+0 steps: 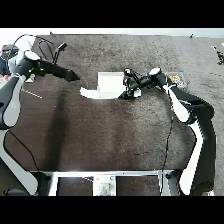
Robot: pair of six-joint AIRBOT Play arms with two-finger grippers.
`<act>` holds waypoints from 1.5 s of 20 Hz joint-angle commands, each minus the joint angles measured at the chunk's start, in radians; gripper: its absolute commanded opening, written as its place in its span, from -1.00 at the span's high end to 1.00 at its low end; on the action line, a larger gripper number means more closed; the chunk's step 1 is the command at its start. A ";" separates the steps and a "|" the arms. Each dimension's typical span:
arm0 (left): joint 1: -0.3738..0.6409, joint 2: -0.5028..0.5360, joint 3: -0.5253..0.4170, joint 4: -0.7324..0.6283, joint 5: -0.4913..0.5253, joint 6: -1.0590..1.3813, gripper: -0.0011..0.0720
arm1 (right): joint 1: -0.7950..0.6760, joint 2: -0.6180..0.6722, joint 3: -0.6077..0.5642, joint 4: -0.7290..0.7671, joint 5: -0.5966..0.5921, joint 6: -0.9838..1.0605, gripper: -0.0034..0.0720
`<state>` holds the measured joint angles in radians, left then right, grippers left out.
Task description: Fold the box and place the chain.
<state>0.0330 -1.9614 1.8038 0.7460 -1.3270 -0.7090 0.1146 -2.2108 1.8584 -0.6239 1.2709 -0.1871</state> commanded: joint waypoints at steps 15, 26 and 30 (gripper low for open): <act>-0.090 -0.007 -0.253 -0.021 0.159 -0.304 0.95 | 0.000 0.000 0.001 0.000 0.000 0.000 -0.32; -0.100 -0.001 -0.248 -0.349 0.147 -0.210 0.19 | 0.000 0.000 0.001 0.000 0.001 0.000 -0.32; -0.100 -0.001 -0.248 -0.369 0.147 -0.209 0.19 | 0.000 0.000 0.001 0.000 0.001 0.000 -0.32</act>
